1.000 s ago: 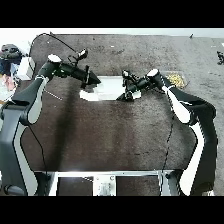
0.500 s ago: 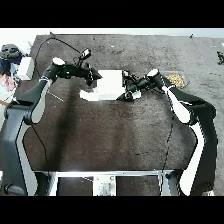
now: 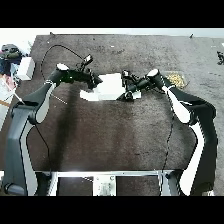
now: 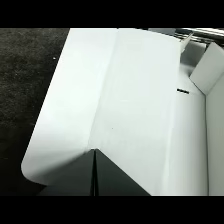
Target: Fold the box and place the chain.
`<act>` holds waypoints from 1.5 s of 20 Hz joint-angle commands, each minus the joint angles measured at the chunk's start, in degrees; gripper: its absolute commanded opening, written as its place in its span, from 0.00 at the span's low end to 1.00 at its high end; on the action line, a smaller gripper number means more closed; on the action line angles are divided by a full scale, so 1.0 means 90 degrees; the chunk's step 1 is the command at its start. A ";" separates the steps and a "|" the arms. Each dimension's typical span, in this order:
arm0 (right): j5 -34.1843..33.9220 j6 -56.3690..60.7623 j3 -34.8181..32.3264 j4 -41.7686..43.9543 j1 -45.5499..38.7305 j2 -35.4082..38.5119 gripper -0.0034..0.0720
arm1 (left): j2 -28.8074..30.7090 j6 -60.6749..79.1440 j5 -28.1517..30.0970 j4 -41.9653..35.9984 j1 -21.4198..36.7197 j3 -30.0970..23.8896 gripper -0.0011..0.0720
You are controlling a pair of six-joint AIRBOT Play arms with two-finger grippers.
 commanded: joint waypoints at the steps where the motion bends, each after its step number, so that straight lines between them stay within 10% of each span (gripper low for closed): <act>1: -0.0007 -0.0007 0.0000 0.0000 0.0005 -0.0002 0.60 | -0.0015 0.0005 -0.0238 0.0015 -0.0019 -0.0002 0.03; 9: -0.0007 -0.0007 0.0000 0.0000 0.0005 -0.0002 0.60 | 0.0721 0.0007 -0.0066 -0.0022 0.0330 0.0005 0.03; 18: -0.0007 -0.0007 0.0000 -0.0002 0.0005 -0.0002 0.60 | 0.1664 -0.0274 -0.1906 0.2336 0.0517 -0.0243 0.03; 19: -0.0007 -0.0007 0.0000 0.0000 0.0005 -0.0002 0.60 | 0.1661 -0.0257 -0.1877 0.2579 0.0410 -0.0464 0.10; 21: -0.0007 -0.0007 0.0000 -0.0002 0.0005 -0.0002 0.60 | 0.1661 -0.0143 -0.1486 0.2747 0.0257 -0.0896 0.86; 22: -0.0005 -0.0007 0.0000 0.0000 0.0005 -0.0002 0.60 | 0.1661 -0.0029 -0.1229 0.2752 0.0194 -0.1073 0.94; 30: -0.0005 -0.0007 0.0000 -0.0002 0.0005 -0.0002 0.60 | 0.1649 0.0342 0.0075 0.2504 -0.0189 -0.1763 0.94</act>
